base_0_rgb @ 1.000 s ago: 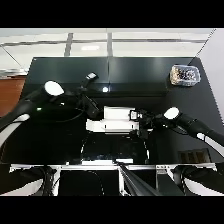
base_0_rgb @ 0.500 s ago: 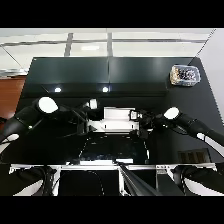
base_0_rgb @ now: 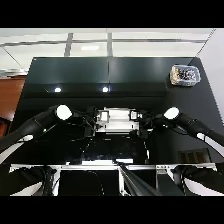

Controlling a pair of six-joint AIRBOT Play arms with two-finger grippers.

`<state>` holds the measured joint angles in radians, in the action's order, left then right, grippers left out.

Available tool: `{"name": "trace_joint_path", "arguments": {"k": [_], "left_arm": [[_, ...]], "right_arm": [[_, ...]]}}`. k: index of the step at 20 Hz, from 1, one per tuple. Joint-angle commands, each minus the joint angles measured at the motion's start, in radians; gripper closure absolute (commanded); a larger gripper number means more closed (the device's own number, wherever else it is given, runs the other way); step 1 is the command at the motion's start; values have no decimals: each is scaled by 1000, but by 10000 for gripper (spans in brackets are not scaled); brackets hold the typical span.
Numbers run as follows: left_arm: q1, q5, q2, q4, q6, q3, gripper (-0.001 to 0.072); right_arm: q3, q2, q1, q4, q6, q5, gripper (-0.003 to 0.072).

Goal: Fold the box and place the chain.

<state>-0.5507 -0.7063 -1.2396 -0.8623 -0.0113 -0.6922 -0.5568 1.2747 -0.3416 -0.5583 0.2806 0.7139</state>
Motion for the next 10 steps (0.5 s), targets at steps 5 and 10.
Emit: {"name": "trace_joint_path", "arguments": {"k": [5, 10], "left_arm": [[-10, -8, -13, 183, 18, 1, 550], [-10, 5, -78, 346, 10, 1, 546]], "right_arm": [[-1, 0, 0, 0, 0, 0, 227], [-1, 0, 0, 0, 0, 0, 226]]}}
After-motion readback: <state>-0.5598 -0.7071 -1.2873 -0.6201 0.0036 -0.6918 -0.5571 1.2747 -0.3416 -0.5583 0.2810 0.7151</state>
